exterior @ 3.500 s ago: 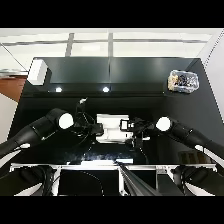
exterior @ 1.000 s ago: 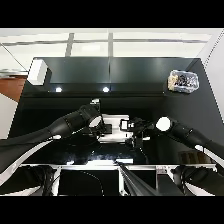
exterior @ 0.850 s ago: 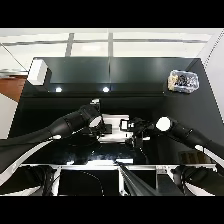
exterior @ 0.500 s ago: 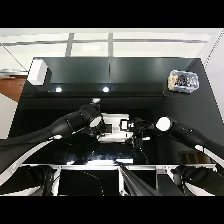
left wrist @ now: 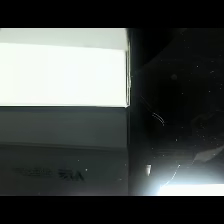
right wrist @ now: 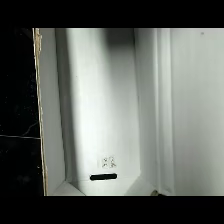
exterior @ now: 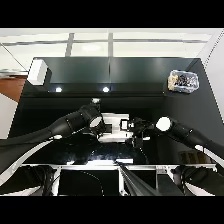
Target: Fold the box and place the chain.
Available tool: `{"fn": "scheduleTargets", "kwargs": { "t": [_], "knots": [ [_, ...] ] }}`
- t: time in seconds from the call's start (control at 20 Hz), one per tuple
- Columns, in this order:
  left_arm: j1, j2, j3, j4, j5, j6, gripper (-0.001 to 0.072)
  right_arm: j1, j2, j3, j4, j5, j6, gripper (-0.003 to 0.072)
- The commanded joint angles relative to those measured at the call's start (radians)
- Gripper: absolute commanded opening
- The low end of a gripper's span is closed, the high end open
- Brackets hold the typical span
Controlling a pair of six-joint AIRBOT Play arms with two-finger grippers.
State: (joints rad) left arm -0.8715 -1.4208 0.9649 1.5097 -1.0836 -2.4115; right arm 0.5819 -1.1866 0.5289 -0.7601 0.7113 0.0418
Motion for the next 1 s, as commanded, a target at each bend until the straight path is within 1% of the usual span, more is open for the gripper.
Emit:
{"fn": "scheduleTargets", "kwargs": {
  "t": [0.0,0.05,0.1,0.15,0.25,0.45,0.5,0.6,0.9,0.95],
  "knots": [
    [-0.001,-0.001,0.001,-0.009,0.004,-0.001,0.0028,0.0,0.0,0.0,0.001,0.0,0.0,0.0333],
    [-0.001,-0.001,0.002,-0.009,0.001,-0.001,0.0053,0.0,0.0,0.0,0.001,0.0,0.0,0.0333],
    [0.0,0.0,0.002,-0.008,-0.003,-0.001,0.0188,0.0,0.0,0.0,0.001,0.0,0.0,0.0333],
    [0.0,0.0,0.002,-0.008,-0.012,-0.001,0.0307,0.0,0.0,0.0,0.001,0.0,0.0,0.0333],
    [0.0,0.0,0.002,-0.007,-0.029,-0.001,0.0312,0.0,0.0,0.0,0.001,0.0,0.0,0.0334],
    [0.0,-0.001,0.001,-0.007,-0.022,-0.002,0.0309,0.0,0.0,0.0,0.001,0.0,0.0,0.0333],
    [0.0,-0.001,0.001,-0.007,-0.018,-0.002,0.0307,0.0,0.0,0.0,0.001,0.0,0.0,0.0333],
    [0.0,-0.003,0.001,-0.007,-0.021,-0.001,0.028,0.0,0.0,0.0,0.001,0.0,0.0,0.0334],
    [-0.001,-0.014,0.001,-0.012,-0.021,-0.001,0.0279,0.0,0.0,0.0,0.001,0.0,0.0,0.0333],
    [-0.001,-0.014,0.001,-0.012,-0.021,-0.001,0.027,0.0,0.0,0.0,0.001,0.0,0.0,0.0333]
  ]
}}
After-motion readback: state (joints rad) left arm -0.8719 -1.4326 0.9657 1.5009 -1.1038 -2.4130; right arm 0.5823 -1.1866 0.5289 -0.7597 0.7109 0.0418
